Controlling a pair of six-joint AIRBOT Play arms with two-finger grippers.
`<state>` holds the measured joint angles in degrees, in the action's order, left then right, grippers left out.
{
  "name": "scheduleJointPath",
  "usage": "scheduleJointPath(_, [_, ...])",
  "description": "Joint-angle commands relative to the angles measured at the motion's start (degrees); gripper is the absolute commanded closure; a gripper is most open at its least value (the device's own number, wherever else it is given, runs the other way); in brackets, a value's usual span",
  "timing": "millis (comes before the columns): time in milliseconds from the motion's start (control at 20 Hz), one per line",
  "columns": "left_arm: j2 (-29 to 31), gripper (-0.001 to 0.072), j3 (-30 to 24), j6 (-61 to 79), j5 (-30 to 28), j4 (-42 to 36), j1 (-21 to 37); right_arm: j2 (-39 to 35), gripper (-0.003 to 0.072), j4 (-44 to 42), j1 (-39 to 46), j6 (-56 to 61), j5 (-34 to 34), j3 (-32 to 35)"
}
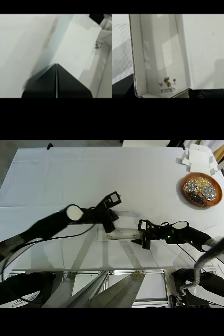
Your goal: Fold the box and place the chain.
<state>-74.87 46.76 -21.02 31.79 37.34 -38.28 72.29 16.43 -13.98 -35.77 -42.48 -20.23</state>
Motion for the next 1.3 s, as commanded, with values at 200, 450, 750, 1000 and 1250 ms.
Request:
scheduleJointPath(200, [7.9,0.0704,-2.8,0.5,23.4,12.8,5.9,0.0,0.0275,-0.2,0.0,0.1,0.0,0.0])
scheduleJointPath(450, [7.8,0.0704,-8.9,5.8,22.6,14.0,5.9,0.0,0.0275,-0.2,0.0,0.1,0.0,0.0])
scheduleJointPath(750, [3.9,0.0672,-9.7,5.8,20.9,19.3,6.0,0.0,0.0275,-0.2,0.0,0.1,0.0,0.0])
scheduleJointPath(1000, [4.0,0.0505,-9.7,7.3,15.7,18.9,6.0,0.0,0.0275,-0.2,0.0,0.1,0.0,0.0])
scheduleJointPath(1250, [4.0,0.0429,-9.7,17.6,11.7,16.1,5.7,0.0,0.0275,-0.2,0.0,0.1,0.0,0.0])
